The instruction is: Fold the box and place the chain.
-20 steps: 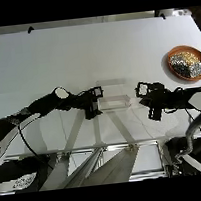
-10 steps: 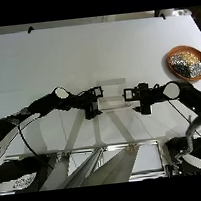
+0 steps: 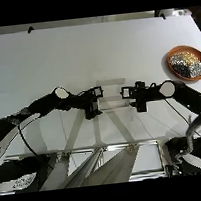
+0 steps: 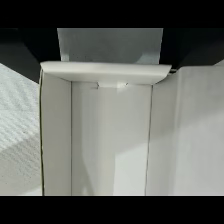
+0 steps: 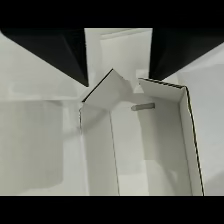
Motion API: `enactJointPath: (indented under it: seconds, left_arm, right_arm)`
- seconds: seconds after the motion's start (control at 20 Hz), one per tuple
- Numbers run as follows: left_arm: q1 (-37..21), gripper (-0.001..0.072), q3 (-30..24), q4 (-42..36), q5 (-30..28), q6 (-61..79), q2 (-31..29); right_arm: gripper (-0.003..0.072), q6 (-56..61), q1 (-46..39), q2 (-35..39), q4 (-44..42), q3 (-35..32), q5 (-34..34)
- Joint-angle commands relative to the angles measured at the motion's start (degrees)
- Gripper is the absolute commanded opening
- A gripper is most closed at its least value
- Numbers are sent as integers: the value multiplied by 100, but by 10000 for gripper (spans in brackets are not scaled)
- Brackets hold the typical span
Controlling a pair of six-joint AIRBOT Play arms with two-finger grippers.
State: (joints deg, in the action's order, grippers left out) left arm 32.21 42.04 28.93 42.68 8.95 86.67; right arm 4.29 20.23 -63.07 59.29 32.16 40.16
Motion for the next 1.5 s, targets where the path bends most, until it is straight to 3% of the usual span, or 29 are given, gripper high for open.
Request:
enactJointPath:
  seconds: [0.0,0.45,0.75,1.05,1.15,1.45]
  left_arm:
    - [2,10,-2,2,-2,2,-4]
    - [2,10,-2,2,-2,2,-4]
    - [2,10,-2,2,-2,2,-4]
    - [2,10,-2,2,-2,2,-4]
    - [2,10,-2,2,-2,2,-4]
    - [2,10,-2,2,-2,2,-4]
  right_arm:
    - [316,-188,0,-11,-129,-2,-57]
    - [297,-741,7,-11,-664,-2,13]
    - [297,-713,0,-11,-107,-2,566]
    - [291,-717,0,-90,-291,-2,584]
    - [172,-730,0,-87,-444,-2,472]
    - [164,-776,0,-90,-579,-2,232]
